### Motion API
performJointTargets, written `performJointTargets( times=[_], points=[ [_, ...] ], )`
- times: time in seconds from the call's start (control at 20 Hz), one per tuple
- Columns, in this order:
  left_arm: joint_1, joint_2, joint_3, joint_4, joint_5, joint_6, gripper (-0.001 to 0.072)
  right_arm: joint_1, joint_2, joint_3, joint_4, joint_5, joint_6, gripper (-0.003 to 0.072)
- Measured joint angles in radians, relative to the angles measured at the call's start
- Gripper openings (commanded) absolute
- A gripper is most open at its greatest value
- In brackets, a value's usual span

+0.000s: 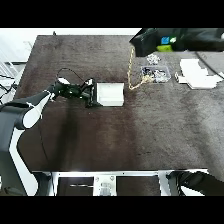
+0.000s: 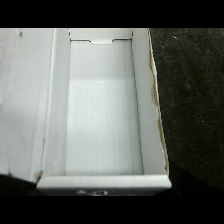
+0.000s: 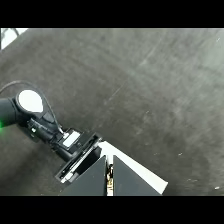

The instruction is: Fold the box and place the chain.

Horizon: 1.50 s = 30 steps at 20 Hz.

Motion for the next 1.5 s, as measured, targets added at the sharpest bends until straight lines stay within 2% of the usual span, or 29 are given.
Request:
performJointTargets(
  times=[0.2, 0.45, 0.65, 0.85, 0.9, 0.95, 1.0, 1.1, 1.25, 1.5],
  points=[
    [0.0, 0.0, 0.0, 0.0, 0.0, 0.0, 0.0355, 0.008, -0.011, -0.104, 0.035, -0.107, 0.011, 0.0008],
    [0.0, 0.0, 0.0, 0.0, 0.0, 0.0, 0.0355, 0.011, -0.068, -0.149, 0.112, -0.162, 0.018, 0.0008],
    [0.0, 0.0, 0.0, 0.0, 0.0, 0.0, 0.0355, 0.023, -0.164, -0.19, 0.163, -0.214, 0.018, 0.0005],
    [0.0, 0.0, 0.0, 0.0, 0.0, 0.0, 0.0355, 0.034, -0.303, -0.297, 0.188, -0.378, 0.016, 0.0011],
    [0.0, 0.0, 0.0, 0.0, 0.0, 0.0, 0.0355, 0.035, -0.338, -0.32, 0.196, -0.42, 0.015, 0.0143],
    [0.0, 0.0, 0.0, 0.0, 0.0, 0.0, 0.0355, 0.035, -0.364, -0.336, 0.201, -0.453, 0.014, 0.0456],
    [0.0, 0.0, 0.0, 0.0, 0.0, 0.0, 0.0355, 0.035, -0.385, -0.349, 0.204, -0.48, 0.014, 0.0559],
    [0.0, 0.0, 0.0, 0.0, 0.0, 0.0, 0.0355, 0.025, -0.391, -0.363, 0.207, -0.508, 0.01, 0.0559],
    [0.0, 0.0, 0.0, 0.0, 0.0, 0.0, 0.0355, -0.019, -0.323, -0.374, 0.169, -0.494, -0.006, 0.0557],
    [0.0, 0.0, 0.0, 0.0, 0.0, 0.0, 0.0355, -0.212, -0.208, -0.437, 0.075, -0.434, 0.022, 0.0558]
  ],
)
